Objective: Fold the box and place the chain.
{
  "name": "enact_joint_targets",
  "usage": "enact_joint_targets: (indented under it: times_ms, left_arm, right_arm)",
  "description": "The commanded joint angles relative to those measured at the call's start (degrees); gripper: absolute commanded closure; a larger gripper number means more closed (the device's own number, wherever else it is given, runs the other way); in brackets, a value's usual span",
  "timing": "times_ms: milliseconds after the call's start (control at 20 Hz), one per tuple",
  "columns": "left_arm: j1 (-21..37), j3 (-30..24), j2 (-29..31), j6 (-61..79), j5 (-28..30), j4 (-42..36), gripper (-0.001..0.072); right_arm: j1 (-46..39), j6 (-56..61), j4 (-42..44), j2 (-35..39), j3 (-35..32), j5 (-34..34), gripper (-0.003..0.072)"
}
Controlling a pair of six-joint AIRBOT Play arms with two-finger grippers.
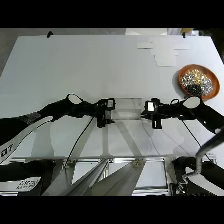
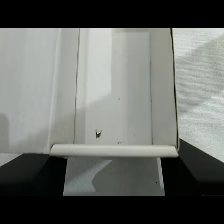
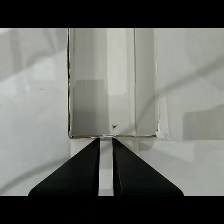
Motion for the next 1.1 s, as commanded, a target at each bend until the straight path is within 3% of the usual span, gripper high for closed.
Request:
enact_joint_targets:
  times_ms: [0, 250, 350, 450, 500, 650, 750, 1050]
  left_arm:
    - [0.0, 0.0, 0.0, 0.0, 0.0, 0.0, 0.0438]
    - [0.0, 0.0, 0.0, 0.0, 0.0, 0.0, 0.0438]
    - [0.0, 0.0, 0.0, 0.0, 0.0, 0.0, 0.0438]
    - [0.0, 0.0, 0.0, 0.0, 0.0, 0.0, 0.0438]
    - [0.0, 0.0, 0.0, 0.0, 0.0, 0.0, 0.0438]
    - [0.0, 0.0, 0.0, 0.0, 0.0, 0.0, 0.0438]
    - [0.0, 0.0, 0.0, 0.0, 0.0, 0.0, 0.0438]
    - [0.0, 0.0, 0.0, 0.0, 0.0, 0.0, 0.0438]
  right_arm:
    - [0.5, -0.5, 2.5, -0.9, 0.0, -0.3, 0.0608]
    - [5.2, -0.4, 2.6, -2.6, 0.0, -3.1, 0.0596]
    - [5.4, -0.2, 2.4, -4.0, 0.0, -3.1, 0.0527]
    - [5.4, -0.2, 2.5, -4.1, 0.0, -3.9, 0.0337]
    - [5.4, -0.2, 2.5, -4.1, 0.0, -4.5, 0.0286]
    - [5.4, -0.2, 2.4, -4.1, 0.0, -4.6, 0.0283]
    - [5.4, 0.7, 2.3, -4.1, 0.0, -4.6, 0.0201]
    - [5.4, 15.1, -3.3, 1.0, -1.1, -6.7, 0.0207]
